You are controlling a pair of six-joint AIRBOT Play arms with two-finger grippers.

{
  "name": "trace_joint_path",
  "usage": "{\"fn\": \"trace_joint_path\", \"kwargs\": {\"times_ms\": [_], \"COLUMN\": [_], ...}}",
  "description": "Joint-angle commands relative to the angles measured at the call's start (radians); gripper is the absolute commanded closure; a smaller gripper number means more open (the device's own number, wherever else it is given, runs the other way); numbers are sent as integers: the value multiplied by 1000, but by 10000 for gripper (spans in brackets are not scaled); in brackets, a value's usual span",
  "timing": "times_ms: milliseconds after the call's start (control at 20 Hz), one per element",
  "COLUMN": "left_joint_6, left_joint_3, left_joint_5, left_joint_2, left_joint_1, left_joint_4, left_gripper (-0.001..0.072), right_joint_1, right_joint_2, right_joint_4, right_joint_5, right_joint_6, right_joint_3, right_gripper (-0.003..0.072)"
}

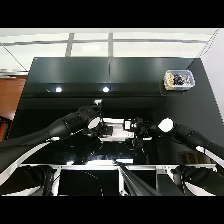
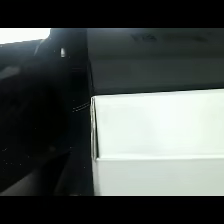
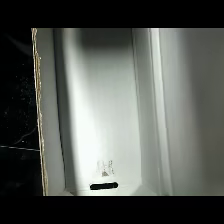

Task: Fold the box and place the chain.

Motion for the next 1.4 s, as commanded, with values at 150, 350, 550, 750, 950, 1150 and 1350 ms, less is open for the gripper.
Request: {"fn": "trace_joint_path", "kwargs": {"times_ms": [150, 350, 550, 750, 950, 1150, 1350], "left_joint_6": [-32, -31, -29, -31, -32, -32, -28], "left_joint_3": [14, 14, 14, 14, 14, 14, 14], "left_joint_5": [1, -2, 0, 0, 8, 40, 24], "left_joint_2": [-10, -12, -14, -14, -14, -14, -14], "left_joint_1": [-7, -7, -9, -9, -9, -9, -9], "left_joint_4": [15, 12, 12, 13, 17, 12, 10], "left_gripper": [476, 602, 683, 257, 168, 496, 685], "right_joint_1": [0, 0, 0, 0, 0, 0, 0], "right_joint_2": [-1, -1, -1, -1, -1, -1, -1], "right_joint_4": [0, 0, 0, 0, 0, 0, 1], "right_joint_5": [0, 0, 0, 0, 0, 0, 0], "right_joint_6": [0, 0, 0, 0, 0, 0, 0], "right_joint_3": [-1, -1, -1, -1, -1, -1, -1], "right_gripper": [253, 253, 253, 253, 253, 253, 253]}}
